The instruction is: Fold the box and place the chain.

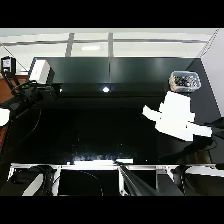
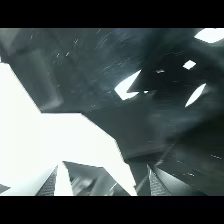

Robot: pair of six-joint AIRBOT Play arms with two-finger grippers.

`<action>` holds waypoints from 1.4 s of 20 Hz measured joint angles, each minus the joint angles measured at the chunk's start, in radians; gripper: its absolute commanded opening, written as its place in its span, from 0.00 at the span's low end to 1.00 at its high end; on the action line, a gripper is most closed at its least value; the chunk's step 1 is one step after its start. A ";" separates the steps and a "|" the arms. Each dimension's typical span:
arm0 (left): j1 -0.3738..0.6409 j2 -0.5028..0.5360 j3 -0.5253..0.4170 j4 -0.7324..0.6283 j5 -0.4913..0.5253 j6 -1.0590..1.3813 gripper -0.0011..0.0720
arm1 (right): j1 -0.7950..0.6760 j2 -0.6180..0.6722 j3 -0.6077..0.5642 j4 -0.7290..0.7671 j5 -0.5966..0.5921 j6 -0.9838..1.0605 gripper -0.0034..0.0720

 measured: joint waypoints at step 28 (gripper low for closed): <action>0.000 0.000 0.000 -0.008 0.003 -0.003 0.98 | 0.195 0.055 0.005 0.132 0.178 -0.121 0.05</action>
